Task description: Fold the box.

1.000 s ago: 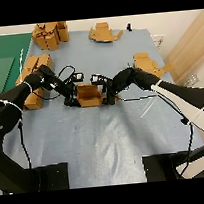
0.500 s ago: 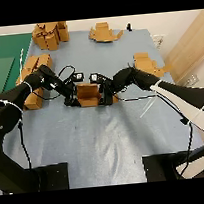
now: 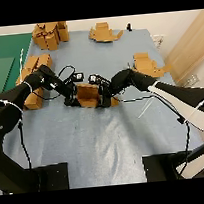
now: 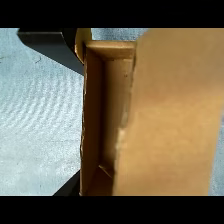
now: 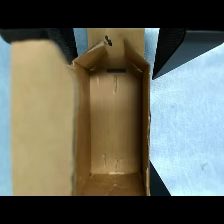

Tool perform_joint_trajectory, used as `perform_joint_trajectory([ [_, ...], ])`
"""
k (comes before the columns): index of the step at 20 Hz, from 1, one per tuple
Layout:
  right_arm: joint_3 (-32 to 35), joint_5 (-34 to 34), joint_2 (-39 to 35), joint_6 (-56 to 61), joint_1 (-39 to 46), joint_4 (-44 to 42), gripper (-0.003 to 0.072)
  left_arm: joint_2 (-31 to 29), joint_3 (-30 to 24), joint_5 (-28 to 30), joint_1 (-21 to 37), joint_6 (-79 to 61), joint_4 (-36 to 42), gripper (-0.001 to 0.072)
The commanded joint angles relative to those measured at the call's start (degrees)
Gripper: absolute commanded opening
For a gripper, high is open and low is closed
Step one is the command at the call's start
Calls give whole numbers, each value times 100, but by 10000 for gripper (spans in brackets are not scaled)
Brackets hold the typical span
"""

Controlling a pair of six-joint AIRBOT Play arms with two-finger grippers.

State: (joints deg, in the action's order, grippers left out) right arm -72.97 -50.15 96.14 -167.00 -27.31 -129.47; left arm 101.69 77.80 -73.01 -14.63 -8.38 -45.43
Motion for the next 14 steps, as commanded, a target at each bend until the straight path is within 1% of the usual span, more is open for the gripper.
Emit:
perform_joint_trajectory([
  [1, -4, 63, 28, -2, -20, -42, 720, -4, 7, -2, -2, 2, -2, 589],
  [3, -4, 76, 28, 0, -20, -9, 702, -4, 7, -17, 0, 11, -2, 590],
  [5, -4, 81, 28, -2, -20, 24, 702, -7, 7, -114, 13, 7, -31, 592],
  [6, -4, 79, 28, -2, -20, 31, 702, -20, 7, -116, 22, 9, -125, 665],
  [7, -4, 76, 28, -2, -20, 48, 702, -31, 9, -105, 37, 11, -249, 698],
  [14, -4, 79, 28, -2, -20, 72, 702, -70, 9, -85, 144, 26, -341, 696],
])
